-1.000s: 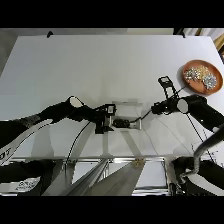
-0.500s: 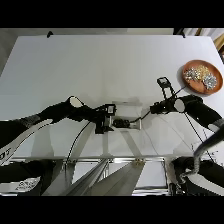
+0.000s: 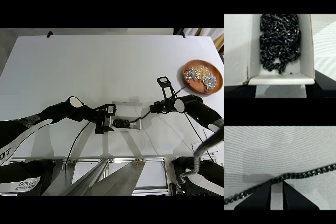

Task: Fold the box and place the chain.

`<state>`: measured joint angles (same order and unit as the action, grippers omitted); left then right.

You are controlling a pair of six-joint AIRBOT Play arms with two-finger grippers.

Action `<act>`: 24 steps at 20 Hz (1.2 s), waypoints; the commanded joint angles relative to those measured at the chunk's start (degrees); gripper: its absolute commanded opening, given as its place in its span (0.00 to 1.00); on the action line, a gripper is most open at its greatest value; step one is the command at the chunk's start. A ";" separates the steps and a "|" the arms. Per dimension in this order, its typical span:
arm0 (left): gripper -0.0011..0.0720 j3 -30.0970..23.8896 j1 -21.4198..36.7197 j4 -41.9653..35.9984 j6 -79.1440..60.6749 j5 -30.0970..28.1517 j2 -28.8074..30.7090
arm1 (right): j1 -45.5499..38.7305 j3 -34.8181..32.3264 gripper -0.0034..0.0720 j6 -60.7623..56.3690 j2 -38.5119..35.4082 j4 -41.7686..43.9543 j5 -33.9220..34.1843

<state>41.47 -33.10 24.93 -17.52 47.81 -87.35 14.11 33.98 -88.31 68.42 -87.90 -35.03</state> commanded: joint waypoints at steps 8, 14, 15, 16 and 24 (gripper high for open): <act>0.55 0.02 0.04 0.00 -0.02 -0.02 0.04 | 2.80 -0.02 0.07 0.74 -4.42 0.00 -1.88; 0.55 0.02 0.04 0.00 -0.02 0.00 0.04 | 7.15 -0.02 0.07 1.11 -15.58 0.00 -5.46; 0.55 0.02 0.04 0.00 -0.02 0.00 0.04 | 7.26 -0.02 0.07 1.09 -16.79 0.00 -5.51; 0.55 0.02 0.04 0.00 -0.02 0.00 0.04 | 7.26 -0.04 0.09 1.09 -16.98 0.00 -5.90; 0.55 0.02 0.04 0.00 -0.02 0.00 0.04 | 7.26 -0.07 0.30 -3.34 -4.11 -3.82 -5.38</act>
